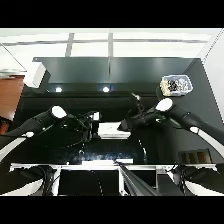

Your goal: Fold the box and place the chain.

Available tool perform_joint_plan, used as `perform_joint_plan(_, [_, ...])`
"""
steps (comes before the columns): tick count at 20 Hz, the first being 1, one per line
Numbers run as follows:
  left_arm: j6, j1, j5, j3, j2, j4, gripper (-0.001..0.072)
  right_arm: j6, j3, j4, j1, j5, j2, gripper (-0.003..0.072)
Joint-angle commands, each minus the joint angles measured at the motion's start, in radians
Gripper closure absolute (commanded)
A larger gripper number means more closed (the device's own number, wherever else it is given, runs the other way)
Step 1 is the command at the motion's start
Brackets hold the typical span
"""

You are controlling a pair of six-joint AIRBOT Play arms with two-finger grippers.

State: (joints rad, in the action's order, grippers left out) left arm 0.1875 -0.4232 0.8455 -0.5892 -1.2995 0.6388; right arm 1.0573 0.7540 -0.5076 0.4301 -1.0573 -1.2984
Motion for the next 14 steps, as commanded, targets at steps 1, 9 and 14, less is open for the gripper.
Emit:
perform_joint_plan(1, [-0.043,0.003,0.005,0.0,0.01,0.004,0.0299,-0.006,0.045,-0.025,-0.117,-0.114,0.095,0.0651])
perform_joint_plan(9, [-0.236,0.045,0.061,0.0,0.194,0.14,-0.0005,0.008,0.051,-0.059,-0.451,-0.198,0.266,0.0651])
perform_joint_plan(14, [-0.351,0.051,0.13,-0.018,0.351,0.108,-0.0005,0.0,0.051,-0.124,-0.459,-0.179,0.266,0.0651])
